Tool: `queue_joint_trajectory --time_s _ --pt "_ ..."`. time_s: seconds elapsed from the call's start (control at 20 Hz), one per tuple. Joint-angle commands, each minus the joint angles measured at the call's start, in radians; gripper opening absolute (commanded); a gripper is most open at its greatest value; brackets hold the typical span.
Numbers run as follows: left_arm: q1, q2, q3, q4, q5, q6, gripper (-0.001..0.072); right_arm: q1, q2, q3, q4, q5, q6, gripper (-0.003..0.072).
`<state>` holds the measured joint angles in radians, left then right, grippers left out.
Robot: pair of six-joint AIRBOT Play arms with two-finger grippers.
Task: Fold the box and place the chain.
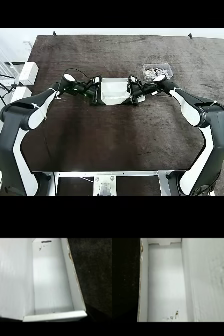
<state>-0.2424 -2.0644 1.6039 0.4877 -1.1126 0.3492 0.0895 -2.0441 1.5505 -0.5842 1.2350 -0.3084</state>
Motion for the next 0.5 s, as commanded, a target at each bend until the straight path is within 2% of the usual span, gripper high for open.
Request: queue_joint_trajectory --time_s 0.0,0.45 --pt "0.000 -0.001 0.000 -0.003 0.005 0.003 0.0718 0.001 0.000 0.000 0.000 0.000 0.000 0.0494" --pt "0.000 -0.003 0.000 -0.004 0.010 0.000 0.0719 0.001 0.000 0.000 0.000 0.000 0.000 0.0494"
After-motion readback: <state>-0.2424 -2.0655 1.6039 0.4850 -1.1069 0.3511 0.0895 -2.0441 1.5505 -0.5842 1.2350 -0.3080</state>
